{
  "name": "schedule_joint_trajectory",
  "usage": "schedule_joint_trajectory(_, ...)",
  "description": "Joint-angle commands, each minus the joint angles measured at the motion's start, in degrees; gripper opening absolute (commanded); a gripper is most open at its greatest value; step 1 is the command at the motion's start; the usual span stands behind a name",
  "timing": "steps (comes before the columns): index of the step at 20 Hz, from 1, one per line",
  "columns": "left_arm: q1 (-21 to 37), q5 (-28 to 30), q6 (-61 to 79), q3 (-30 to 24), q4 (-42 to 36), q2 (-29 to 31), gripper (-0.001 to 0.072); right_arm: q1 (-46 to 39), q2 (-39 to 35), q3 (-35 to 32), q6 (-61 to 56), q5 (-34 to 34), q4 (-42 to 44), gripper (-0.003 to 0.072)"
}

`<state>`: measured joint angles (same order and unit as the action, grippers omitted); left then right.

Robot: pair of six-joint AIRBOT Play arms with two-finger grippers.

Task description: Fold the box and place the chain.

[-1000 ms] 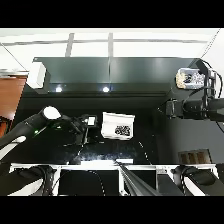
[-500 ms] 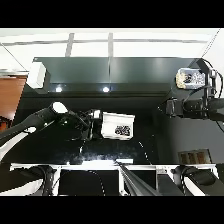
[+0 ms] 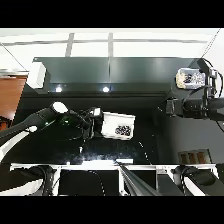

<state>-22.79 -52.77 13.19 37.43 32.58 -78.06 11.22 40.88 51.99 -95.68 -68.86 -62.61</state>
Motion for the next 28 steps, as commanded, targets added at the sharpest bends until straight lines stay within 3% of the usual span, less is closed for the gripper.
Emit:
schedule_joint_trajectory(1, 0.0, 1.5, 0.0, 0.2, -0.2, -0.1, 0.0707, 0.0, 0.0, 0.0, 0.0, 0.1, 0.0, 0.0377)
schedule_joint_trajectory(14, -0.2, -3.4, 0.7, 2.8, -0.3, -2.2, 0.0705, 0.0, 0.0, -0.2, 1.2, 0.2, -0.2, 0.0378)
schedule_joint_trajectory(20, -2.1, 0.2, -0.6, 2.8, -0.3, -2.3, 0.0706, 0.0, 0.0, -3.4, 1.2, 1.9, 0.2, 0.0378)
schedule_joint_trajectory(28, -2.2, -0.2, -0.5, 2.8, -0.1, -2.3, 0.0705, 0.0, 0.0, -9.2, 1.2, 4.4, 1.9, 0.0378)
